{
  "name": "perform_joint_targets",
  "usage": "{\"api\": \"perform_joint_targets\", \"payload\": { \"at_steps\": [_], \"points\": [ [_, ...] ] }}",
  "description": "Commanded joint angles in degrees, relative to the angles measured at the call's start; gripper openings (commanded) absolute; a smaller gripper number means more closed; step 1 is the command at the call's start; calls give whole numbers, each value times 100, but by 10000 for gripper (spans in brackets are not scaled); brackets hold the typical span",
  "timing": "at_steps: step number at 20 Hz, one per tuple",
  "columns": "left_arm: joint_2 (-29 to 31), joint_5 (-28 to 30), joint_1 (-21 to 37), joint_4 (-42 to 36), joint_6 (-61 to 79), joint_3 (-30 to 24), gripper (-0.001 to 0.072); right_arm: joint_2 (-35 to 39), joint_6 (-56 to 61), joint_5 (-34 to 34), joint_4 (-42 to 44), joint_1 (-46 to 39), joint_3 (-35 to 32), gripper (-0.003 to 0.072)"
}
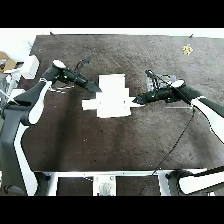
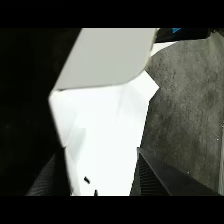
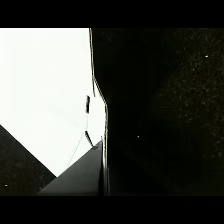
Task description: Fold the box and place the chain.
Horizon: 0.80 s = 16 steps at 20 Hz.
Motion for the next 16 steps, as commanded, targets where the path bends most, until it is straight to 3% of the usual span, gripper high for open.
{"api": "perform_joint_targets", "payload": {
  "at_steps": [1, 5, 7, 8, 9, 10, 11, 12, 13, 16],
  "points": [
    [-140, -35, -201, -157, 175, 24, 530, -4, 0, 0, 2, 4, 7, 4],
    [-151, 61, -299, -142, 210, 24, 529, -4, 0, 0, 2, 4, 7, 4],
    [-151, 127, -286, -111, 205, 24, 459, -4, 0, -2, 2, 4, 7, 4],
    [-151, 125, -286, -109, 203, 24, 459, -4, 0, -2, 0, 4, 7, 4],
    [-151, 122, -286, -109, 149, 24, 372, -4, 0, -4, 0, 4, 7, 4],
    [-151, 127, -286, -109, 146, 24, 228, -4, 0, -2, 2, 4, 7, 5],
    [-151, 151, -286, -109, 138, 24, 221, -4, 0, -2, 0, 4, 7, 5],
    [-151, 181, -286, -107, 44, 24, 73, -4, -2, -2, 0, 4, 7, 5],
    [-151, 219, -286, -103, 13, 24, 15, -4, -4, -4, 0, 4, 7, 5],
    [-151, 223, -286, -11, 13, 24, 15, -2, 0, -151, 2, 4, 7, 7]
  ]
}}
